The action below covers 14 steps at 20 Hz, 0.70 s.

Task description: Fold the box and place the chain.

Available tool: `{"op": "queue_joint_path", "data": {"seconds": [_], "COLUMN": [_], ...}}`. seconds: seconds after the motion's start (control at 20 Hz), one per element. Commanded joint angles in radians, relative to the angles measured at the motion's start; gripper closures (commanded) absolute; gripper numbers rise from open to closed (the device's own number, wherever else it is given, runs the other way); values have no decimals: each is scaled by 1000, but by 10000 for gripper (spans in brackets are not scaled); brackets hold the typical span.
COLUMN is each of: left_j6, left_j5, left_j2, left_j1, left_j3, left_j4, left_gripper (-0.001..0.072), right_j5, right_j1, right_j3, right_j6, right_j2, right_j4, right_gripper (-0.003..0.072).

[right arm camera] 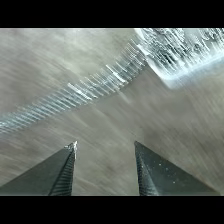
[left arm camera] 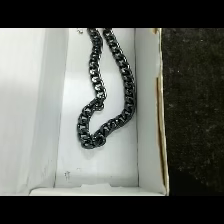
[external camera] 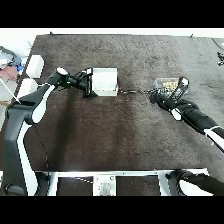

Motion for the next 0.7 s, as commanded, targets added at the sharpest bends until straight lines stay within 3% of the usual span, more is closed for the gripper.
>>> {"op": "queue_joint_path", "data": {"seconds": [0.0,0.45,0.5,0.55,0.65], "left_j6": [0,0,0,0,0], "left_j5": [-2,-3,-3,-3,-3], "left_j2": [0,0,0,0,0], "left_j1": [0,0,0,0,0], "left_j3": [0,0,0,0,0], "left_j4": [0,0,0,0,0], "left_gripper": [637,637,637,637,637], "right_j5": [-192,-277,-302,-322,-330], "right_j1": [-17,-61,-63,-63,-63], "right_j3": [2,128,135,146,177], "right_j6": [18,18,18,18,18], "right_j2": [-95,-310,-315,-321,-348], "right_j4": [47,122,122,122,138], "right_gripper": [260,261,276,360,367]}}
